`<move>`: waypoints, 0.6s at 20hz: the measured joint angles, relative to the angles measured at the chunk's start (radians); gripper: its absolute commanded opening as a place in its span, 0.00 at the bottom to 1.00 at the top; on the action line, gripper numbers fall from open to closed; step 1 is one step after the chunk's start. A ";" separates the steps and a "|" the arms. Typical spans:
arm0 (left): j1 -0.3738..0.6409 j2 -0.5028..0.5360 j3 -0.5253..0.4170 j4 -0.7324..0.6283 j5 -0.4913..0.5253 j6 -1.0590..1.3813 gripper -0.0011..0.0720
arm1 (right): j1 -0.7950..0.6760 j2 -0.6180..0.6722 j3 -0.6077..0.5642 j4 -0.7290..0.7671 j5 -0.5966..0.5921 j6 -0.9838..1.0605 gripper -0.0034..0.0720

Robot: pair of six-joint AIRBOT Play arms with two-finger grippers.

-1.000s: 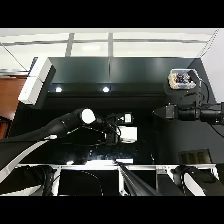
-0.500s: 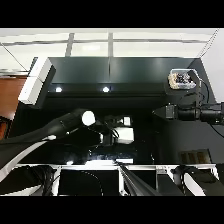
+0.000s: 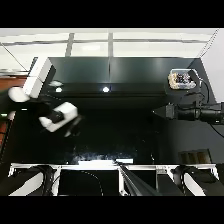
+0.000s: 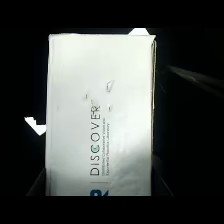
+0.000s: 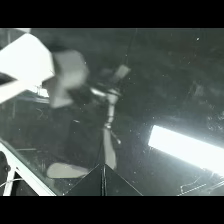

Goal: Fold the box and place the chain.

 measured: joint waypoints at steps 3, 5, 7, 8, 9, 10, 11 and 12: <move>0.310 0.022 -0.006 0.026 -0.018 -0.020 0.32 | 0.000 0.000 0.000 0.000 -0.020 -0.002 0.06; 0.464 0.028 0.000 0.040 -0.030 0.006 0.32 | 0.000 0.000 0.000 0.000 -0.031 -0.003 0.06; 0.571 0.031 0.008 0.050 -0.027 0.031 0.32 | 0.000 0.000 0.000 -0.002 -0.039 -0.004 0.06; 0.604 0.032 0.010 0.054 -0.002 0.044 0.32 | 0.000 0.000 0.000 -0.006 -0.044 -0.004 0.06; 0.627 0.032 0.012 0.058 0.024 0.061 0.32 | 0.000 0.000 0.000 -0.010 -0.048 -0.005 0.06; 0.636 0.030 0.013 0.063 0.052 0.078 0.32 | 0.000 0.000 0.000 -0.013 -0.054 -0.004 0.06; 0.636 0.026 0.014 0.061 0.097 0.092 0.32 | 0.000 0.000 0.000 -0.014 -0.064 -0.004 0.06; 0.628 0.019 0.015 0.055 0.136 0.100 0.32 | 0.000 0.000 0.000 -0.017 -0.075 -0.004 0.06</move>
